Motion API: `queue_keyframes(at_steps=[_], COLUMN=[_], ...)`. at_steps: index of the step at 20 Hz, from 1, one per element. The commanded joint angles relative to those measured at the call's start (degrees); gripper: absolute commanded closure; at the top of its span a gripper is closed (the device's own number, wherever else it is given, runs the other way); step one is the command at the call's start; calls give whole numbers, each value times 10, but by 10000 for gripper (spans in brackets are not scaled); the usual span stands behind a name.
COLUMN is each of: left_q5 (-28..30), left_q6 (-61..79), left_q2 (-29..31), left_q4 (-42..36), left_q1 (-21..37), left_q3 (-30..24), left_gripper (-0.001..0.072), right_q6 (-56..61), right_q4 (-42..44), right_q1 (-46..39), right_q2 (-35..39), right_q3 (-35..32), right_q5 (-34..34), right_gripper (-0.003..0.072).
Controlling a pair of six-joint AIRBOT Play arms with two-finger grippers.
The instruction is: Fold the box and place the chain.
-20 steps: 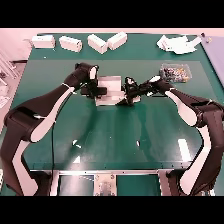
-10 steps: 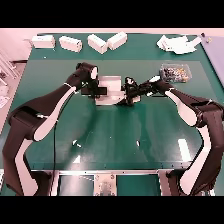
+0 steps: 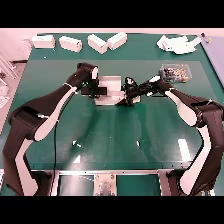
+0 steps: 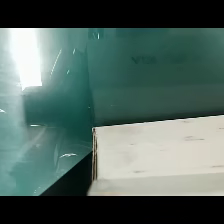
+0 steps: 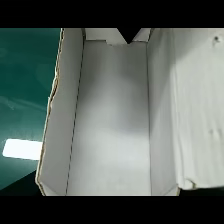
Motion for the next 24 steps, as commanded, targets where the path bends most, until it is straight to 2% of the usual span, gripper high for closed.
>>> queue_keyframes(at_steps=[1,3,4,5,6,12,17,18,24], left_q5=[5,-3,-11,-19,-24,-27,-34,-41,-136], left_q6=[15,16,15,23,38,98,210,236,397], left_q2=[0,0,0,1,1,21,49,55,101], left_q4=[-4,-4,-4,-4,-6,-38,-161,-180,-253], left_q1=[0,0,1,2,4,12,46,52,121], left_q3=[4,21,27,30,30,30,30,30,30], left_gripper=[686,675,417,113,62,65,59,0,-1], right_q6=[0,0,0,0,0,0,0,0,0], right_q4=[0,0,0,0,0,0,0,0,0], right_q1=[0,0,0,0,0,0,0,0,0], right_q2=[0,0,0,0,0,0,0,0,0], right_q3=[0,0,0,0,0,0,0,0,0], right_q5=[0,0,0,0,0,0,0,0,0], right_gripper=[123,123,123,123,123,123,123,123,123])
